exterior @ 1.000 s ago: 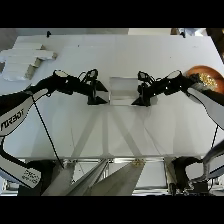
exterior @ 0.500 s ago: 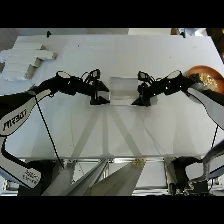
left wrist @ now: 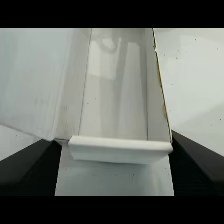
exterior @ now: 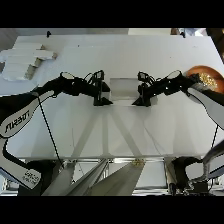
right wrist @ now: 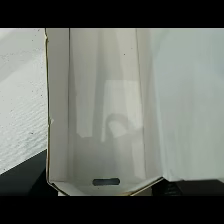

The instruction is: Fold the box and place the chain.

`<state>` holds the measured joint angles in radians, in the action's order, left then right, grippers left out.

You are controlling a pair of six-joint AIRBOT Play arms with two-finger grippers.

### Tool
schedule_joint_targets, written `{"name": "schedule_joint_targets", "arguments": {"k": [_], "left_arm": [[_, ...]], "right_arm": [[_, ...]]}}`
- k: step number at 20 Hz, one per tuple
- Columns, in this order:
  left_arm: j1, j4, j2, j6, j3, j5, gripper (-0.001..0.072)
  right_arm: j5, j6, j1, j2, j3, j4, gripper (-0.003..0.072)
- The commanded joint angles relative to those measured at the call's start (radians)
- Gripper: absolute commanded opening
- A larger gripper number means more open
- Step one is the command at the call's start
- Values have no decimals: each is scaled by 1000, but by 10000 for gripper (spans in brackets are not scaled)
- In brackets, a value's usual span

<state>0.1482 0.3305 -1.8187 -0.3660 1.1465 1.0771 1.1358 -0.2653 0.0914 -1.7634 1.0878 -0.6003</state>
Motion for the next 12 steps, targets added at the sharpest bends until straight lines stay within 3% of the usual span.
{"name": "schedule_joint_targets", "arguments": {"k": [1,6,8,12], "left_arm": [[22,-4,2,14,0,-41,702],[37,6,4,46,0,-90,689],[42,12,5,60,0,-110,577],[68,68,9,61,0,-124,575]], "right_arm": [[-2,3,1,0,1,2,112],[-2,3,1,0,1,2,112],[-2,3,1,0,1,2,112],[-2,3,1,0,1,2,112]]}}
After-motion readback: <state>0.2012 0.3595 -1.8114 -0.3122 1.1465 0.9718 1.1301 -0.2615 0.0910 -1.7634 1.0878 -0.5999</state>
